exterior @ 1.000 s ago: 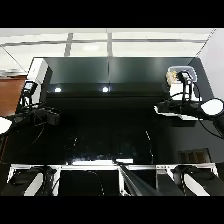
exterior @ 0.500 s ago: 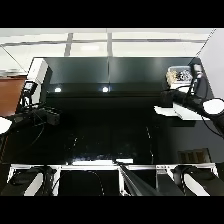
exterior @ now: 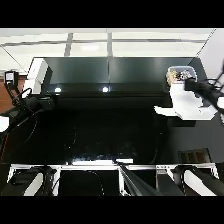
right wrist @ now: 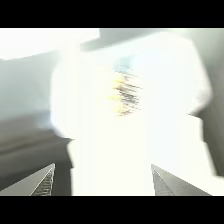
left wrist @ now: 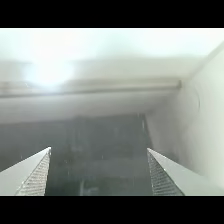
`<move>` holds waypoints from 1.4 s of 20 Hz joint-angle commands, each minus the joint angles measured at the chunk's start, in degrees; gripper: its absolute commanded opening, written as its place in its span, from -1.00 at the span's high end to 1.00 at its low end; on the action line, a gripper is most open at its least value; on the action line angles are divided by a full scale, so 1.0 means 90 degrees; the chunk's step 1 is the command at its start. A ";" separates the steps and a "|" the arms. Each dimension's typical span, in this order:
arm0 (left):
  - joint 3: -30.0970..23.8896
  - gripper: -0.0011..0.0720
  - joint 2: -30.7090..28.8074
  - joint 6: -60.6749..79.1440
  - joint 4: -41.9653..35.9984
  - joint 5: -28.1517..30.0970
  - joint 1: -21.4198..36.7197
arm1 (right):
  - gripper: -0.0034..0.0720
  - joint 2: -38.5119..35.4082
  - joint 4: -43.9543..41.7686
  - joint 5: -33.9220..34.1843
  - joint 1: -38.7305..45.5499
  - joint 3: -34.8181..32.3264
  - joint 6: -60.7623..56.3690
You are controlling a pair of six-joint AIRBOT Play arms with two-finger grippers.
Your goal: Fold the box and place the chain.
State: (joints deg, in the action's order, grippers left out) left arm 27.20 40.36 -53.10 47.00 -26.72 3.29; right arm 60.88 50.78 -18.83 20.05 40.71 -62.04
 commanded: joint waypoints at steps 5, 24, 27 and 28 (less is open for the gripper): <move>0.0000 -0.97 0.0151 -0.0005 -0.0236 0.0107 -0.0010 | -1.00 0.2382 0.0483 -0.4755 0.4024 0.2635 0.0398; 0.0000 -0.97 0.0833 -0.0002 -0.0233 -0.0321 -0.0182 | 0.89 0.3213 0.1897 -0.6200 0.2081 0.4141 0.0792; 0.0000 -0.97 0.0828 -0.0007 -0.0879 -0.0267 -0.0182 | 0.89 0.2084 0.0471 -0.6176 0.1887 0.3271 0.1426; 0.0000 -0.97 0.0831 -0.0007 -0.1100 -0.0277 -0.0199 | 0.89 0.1705 0.0165 -0.6127 0.1800 0.2917 0.1581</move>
